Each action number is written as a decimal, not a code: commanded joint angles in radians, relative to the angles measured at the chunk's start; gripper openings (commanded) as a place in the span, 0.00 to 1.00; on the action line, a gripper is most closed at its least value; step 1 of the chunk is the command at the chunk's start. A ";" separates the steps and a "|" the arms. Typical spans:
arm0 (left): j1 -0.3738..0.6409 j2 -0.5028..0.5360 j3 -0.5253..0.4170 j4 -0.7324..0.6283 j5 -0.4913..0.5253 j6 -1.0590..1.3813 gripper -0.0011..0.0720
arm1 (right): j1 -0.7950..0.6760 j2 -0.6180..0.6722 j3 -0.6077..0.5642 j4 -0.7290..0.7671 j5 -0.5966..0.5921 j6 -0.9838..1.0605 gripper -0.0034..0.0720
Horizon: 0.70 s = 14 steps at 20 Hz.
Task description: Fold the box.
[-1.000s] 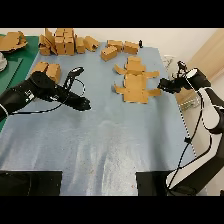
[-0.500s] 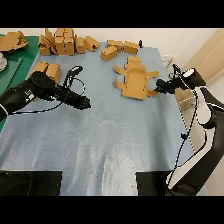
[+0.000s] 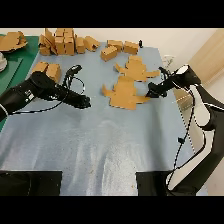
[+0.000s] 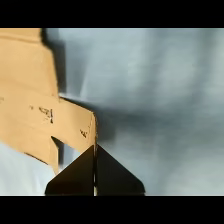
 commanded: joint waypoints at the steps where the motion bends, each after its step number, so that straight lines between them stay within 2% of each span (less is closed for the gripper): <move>1: 0.001 0.000 0.000 0.001 0.004 -0.006 0.04 | 0.064 0.114 -0.129 0.005 0.051 0.015 0.05; 2: 0.001 0.000 0.000 0.001 -0.001 -0.006 0.04 | 0.078 0.160 -0.188 -0.006 0.051 0.034 0.05; 3: 0.001 0.000 0.000 0.002 -0.007 -0.006 0.34 | 0.090 0.207 -0.249 -0.022 0.050 0.053 0.05; 4: 0.001 0.000 0.000 0.002 -0.016 -0.007 0.69 | 0.100 0.262 -0.319 -0.046 0.047 0.071 0.05; 10: 0.001 0.000 0.000 0.017 -0.061 -0.002 0.71 | 0.135 0.638 -0.741 -0.074 -0.012 0.105 0.05; 13: 0.002 0.000 0.000 0.018 -0.061 0.005 0.71 | 0.137 0.731 -0.885 -0.074 -0.051 0.124 0.05; 14: 0.004 0.000 0.000 0.021 -0.062 0.005 0.71 | 0.137 0.735 -0.920 -0.071 -0.071 0.124 0.18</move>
